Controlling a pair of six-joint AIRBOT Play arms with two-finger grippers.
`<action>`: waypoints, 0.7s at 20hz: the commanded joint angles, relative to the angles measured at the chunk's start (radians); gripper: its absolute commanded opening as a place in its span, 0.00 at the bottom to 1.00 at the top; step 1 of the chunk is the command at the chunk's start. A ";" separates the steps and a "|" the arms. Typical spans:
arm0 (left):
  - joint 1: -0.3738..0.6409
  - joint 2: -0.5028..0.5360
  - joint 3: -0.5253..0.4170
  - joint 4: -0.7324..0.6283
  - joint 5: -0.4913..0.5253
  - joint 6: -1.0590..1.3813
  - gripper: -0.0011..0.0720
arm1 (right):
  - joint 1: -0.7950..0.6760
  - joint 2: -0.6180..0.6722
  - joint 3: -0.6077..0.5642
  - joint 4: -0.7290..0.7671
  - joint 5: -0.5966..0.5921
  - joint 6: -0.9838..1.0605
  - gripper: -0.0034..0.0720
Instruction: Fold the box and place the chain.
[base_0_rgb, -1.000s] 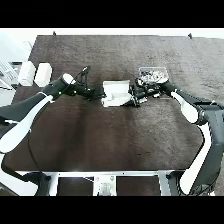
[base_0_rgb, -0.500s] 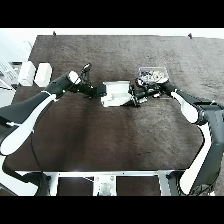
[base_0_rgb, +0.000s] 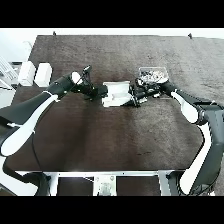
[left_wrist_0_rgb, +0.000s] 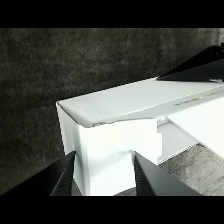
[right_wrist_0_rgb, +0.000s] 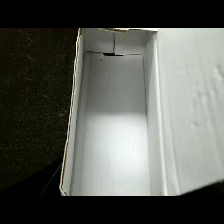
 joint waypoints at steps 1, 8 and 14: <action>-0.012 0.000 0.001 0.027 -0.012 -0.056 0.59 | 0.000 0.000 0.000 0.000 0.000 0.000 0.68; -0.031 -0.013 0.095 0.193 -0.085 -0.218 0.59 | 0.000 0.000 0.000 0.000 0.000 0.000 0.68; -0.062 -0.069 0.182 0.219 -0.159 -0.272 0.59 | 0.000 0.000 0.000 0.000 0.000 0.000 0.68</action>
